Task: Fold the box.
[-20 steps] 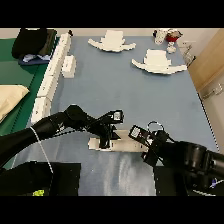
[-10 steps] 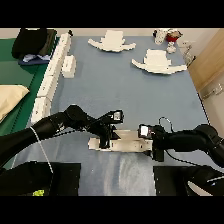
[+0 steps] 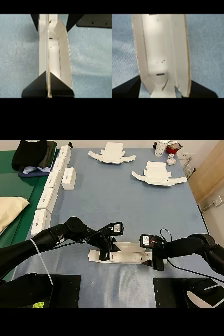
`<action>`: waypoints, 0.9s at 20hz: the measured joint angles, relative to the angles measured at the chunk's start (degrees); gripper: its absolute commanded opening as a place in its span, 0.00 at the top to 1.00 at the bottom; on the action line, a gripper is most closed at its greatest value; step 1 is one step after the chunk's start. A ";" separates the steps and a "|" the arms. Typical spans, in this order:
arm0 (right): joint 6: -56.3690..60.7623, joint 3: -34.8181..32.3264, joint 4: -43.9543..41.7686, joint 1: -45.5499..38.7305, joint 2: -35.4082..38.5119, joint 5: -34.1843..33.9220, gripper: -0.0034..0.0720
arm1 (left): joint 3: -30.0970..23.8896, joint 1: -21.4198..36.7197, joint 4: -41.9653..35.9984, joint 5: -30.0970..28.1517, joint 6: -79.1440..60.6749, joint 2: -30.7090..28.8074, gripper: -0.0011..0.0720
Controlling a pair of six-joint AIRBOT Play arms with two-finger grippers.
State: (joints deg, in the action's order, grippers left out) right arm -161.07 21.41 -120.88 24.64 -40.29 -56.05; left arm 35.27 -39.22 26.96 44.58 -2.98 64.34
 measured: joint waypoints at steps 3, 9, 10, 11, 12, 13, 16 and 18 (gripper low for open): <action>-0.35 0.00 -0.46 -0.17 -0.07 -0.26 0.02 | 0.00 0.00 0.02 0.00 0.00 -0.02 0.97; -7.04 -0.33 -3.23 -0.22 -2.21 1.20 0.02 | 0.00 0.00 0.00 -0.02 0.00 0.00 0.97; -7.98 -0.57 -3.87 -0.24 -2.97 1.27 0.02 | 0.00 0.00 0.00 -0.02 0.00 -0.02 0.97; -8.74 -0.87 -4.39 -0.24 -3.78 1.46 0.02 | 0.00 0.00 0.00 -0.02 0.00 0.00 0.97; -9.25 -1.14 -4.81 -0.24 -4.44 1.68 0.02 | 0.00 0.00 0.00 0.00 0.00 0.00 0.97; -9.68 -1.36 -5.18 -0.22 -4.96 1.79 0.02 | 0.00 0.00 0.00 0.00 0.00 -0.02 0.97; -10.47 -1.66 -5.77 -0.24 -5.79 2.01 0.02 | 0.00 0.00 0.00 0.00 0.00 0.00 0.97; -10.69 -1.70 -5.92 -0.20 -6.01 1.70 0.02 | 0.00 0.00 0.00 0.00 0.00 0.00 0.97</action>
